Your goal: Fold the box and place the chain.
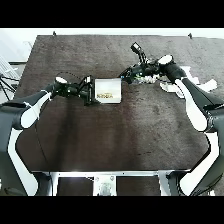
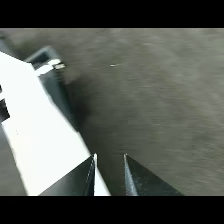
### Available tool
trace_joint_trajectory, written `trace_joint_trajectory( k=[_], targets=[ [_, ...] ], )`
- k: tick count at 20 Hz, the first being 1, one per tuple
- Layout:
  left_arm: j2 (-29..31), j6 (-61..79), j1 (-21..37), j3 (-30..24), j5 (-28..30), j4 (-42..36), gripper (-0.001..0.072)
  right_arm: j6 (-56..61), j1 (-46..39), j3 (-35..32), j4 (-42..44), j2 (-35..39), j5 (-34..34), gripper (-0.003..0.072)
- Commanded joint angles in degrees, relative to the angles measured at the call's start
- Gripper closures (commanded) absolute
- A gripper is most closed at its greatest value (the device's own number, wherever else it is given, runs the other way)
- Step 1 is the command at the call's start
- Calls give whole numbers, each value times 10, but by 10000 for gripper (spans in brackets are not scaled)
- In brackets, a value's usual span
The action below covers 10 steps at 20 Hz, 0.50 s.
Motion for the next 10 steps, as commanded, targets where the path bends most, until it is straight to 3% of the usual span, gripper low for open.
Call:
trace_joint_trajectory(
  k=[1,2,3,8,10],
  targets=[
    [0,0,0,0,0,0,243,7,9,23,-7,-2,87,449],
    [0,0,0,0,0,0,243,19,14,31,-18,-2,98,445],
    [0,0,0,0,0,0,243,27,20,36,-33,-2,107,388],
    [0,0,0,0,0,0,242,26,56,38,-110,-2,120,377],
    [0,0,0,0,0,0,243,26,63,38,-111,-2,120,308]
  ],
)
